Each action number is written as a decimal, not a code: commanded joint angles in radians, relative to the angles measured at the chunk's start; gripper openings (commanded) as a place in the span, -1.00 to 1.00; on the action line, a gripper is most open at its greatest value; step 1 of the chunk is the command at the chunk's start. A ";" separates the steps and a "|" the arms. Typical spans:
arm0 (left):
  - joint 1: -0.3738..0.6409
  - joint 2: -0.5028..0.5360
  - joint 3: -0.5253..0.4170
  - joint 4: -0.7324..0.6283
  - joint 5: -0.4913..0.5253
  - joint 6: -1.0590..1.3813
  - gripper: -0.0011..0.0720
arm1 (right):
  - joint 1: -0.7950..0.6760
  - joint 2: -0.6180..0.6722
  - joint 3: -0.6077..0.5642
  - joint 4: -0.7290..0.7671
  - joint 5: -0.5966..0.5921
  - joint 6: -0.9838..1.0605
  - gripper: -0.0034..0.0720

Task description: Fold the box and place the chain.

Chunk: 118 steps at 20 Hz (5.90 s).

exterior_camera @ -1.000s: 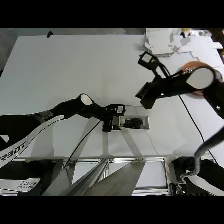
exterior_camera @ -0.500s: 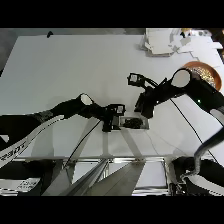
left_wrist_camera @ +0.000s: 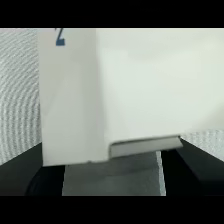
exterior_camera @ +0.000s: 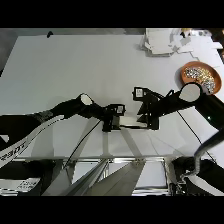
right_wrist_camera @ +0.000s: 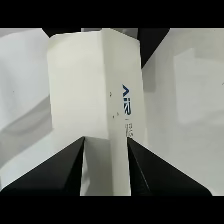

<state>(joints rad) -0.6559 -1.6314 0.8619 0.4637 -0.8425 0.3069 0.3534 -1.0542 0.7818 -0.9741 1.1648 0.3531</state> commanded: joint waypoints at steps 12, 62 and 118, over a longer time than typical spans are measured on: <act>0.000 0.001 0.001 0.000 0.000 0.000 -0.73 | 0.042 0.021 -0.037 -0.103 -0.055 -0.011 -0.60; 0.000 0.001 0.001 0.000 0.000 0.000 -0.73 | 0.073 0.077 -0.141 0.107 -0.115 -0.019 -0.86; 0.000 0.001 0.001 0.000 0.000 0.000 -0.73 | -0.509 0.253 -0.165 -0.584 0.089 1.139 -0.86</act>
<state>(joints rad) -0.6563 -1.6314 0.8619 0.4637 -0.8425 0.3069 -0.1268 -0.8021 0.6167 -1.5486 1.2442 1.4746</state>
